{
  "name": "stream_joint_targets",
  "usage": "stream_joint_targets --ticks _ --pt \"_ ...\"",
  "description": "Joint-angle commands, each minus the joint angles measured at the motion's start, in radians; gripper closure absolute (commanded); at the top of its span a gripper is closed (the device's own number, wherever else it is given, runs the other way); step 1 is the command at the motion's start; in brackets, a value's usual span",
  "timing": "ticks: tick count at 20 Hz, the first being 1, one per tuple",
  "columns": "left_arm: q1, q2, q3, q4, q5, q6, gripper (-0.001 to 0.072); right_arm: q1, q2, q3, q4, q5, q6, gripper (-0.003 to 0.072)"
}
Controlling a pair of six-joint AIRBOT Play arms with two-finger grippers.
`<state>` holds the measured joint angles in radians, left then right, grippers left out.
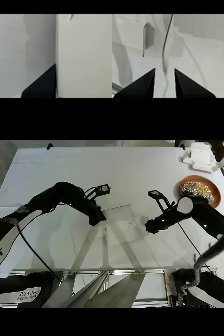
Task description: Fold the box and place the chain.
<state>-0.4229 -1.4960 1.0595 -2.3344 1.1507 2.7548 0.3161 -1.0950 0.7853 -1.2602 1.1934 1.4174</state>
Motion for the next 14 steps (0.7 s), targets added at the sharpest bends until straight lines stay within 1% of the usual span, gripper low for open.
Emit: stream_joint_targets --ticks 1,5,8,10,13,14 --pt "-0.003 0.095 0.0 0.007 0.074 0.032 0.0711 0.0 0.13 0.002 -0.043 0.071 0.003 0.0386" --pt "-0.039 0.222 -0.001 0.014 0.141 0.022 0.0711 0.0 0.357 0.002 -0.121 0.175 0.019 0.0386" --pt "-0.11 0.282 -0.004 0.03 0.141 -0.031 0.0712 0.001 0.483 0.002 -0.152 0.269 0.019 0.0386" --pt "-0.163 0.314 -0.046 0.048 0.071 -0.066 0.0713 0.001 0.552 0.001 -0.16 0.31 0.019 0.0386" --pt "-0.219 0.352 -0.186 0.047 -0.093 -0.045 0.0712 0.0 0.634 -0.008 -0.161 0.318 0.026 0.0387" --pt "-0.224 0.351 -0.226 0.047 -0.121 -0.025 0.0711 0.0 0.656 -0.012 -0.161 0.318 0.026 0.0387"
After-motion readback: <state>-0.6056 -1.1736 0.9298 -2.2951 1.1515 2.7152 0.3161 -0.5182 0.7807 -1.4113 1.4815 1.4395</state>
